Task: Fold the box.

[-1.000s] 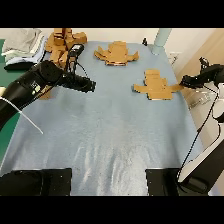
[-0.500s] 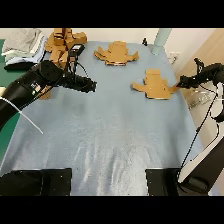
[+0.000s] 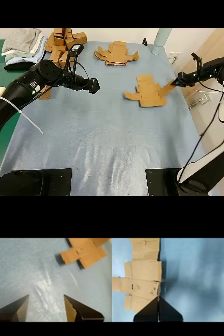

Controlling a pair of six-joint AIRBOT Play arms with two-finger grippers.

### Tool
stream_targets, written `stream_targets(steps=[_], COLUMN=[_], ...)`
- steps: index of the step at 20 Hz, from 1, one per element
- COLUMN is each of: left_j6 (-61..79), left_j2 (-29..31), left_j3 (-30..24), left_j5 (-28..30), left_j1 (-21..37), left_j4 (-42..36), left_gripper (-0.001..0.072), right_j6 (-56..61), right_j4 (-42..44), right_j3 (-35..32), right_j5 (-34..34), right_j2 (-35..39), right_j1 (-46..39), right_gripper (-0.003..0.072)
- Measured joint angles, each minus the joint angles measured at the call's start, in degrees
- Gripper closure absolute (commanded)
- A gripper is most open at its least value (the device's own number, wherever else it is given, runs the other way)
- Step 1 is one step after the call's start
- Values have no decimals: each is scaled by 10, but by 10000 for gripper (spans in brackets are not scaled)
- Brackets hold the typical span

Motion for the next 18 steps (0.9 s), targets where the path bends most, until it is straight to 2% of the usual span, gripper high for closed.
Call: stream_targets(steps=[4,7,10,11,12,13,16,18], left_j6=[-3,-4,7,12,17,20,26,28], left_j2=[0,0,0,0,0,0,0,0], left_j3=[0,0,0,0,0,0,0,0], left_j5=[-41,-103,-160,-175,-187,-197,-214,-220], left_j1=[16,36,55,60,63,66,70,71], left_j4=[-2,-4,-4,-4,-5,-5,-5,-6], left_gripper=[60,60,60,59,59,59,59,59], right_j6=[-1,28,83,107,129,147,179,181], right_j4=[11,8,-21,-33,-44,-53,-78,-92], right_j3=[-242,-421,-557,-592,-624,-648,-675,-661], right_j5=[67,127,165,174,177,180,185,173], right_j2=[171,308,424,457,487,510,533,509], right_j1=[33,74,124,140,156,167,185,189], right_gripper=[687,687,684,667,521,407,405,405])
